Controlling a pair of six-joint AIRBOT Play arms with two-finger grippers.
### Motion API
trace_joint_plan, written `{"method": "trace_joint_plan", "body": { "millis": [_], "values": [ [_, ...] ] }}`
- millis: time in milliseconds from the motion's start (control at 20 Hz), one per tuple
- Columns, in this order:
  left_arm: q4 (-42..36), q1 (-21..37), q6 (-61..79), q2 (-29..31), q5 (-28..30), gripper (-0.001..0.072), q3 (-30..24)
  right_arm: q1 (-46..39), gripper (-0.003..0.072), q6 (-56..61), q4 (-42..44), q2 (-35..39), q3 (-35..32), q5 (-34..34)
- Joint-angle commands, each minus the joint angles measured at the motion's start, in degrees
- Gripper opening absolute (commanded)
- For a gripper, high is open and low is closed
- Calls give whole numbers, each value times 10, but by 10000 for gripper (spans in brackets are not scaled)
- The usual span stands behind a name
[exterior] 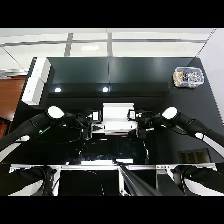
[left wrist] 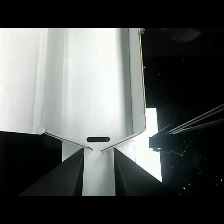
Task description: Fold the box and place the chain.
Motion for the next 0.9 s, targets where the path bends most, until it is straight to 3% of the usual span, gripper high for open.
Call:
{"method": "trace_joint_plan", "body": {
  "millis": [0,300,700,800,850],
  "values": [
    [-23,-2,3,-3,1,225,1,0,48,0,0,0,0,0],
    [-94,-8,7,-32,-1,225,3,0,48,0,0,0,0,0],
    [-96,-35,2,-53,6,217,29,0,48,0,0,0,0,0],
    [-96,-35,3,-53,5,56,29,0,48,0,0,0,0,0],
    [-96,-35,3,-53,5,49,29,0,48,0,0,0,0,0]
  ]
}}
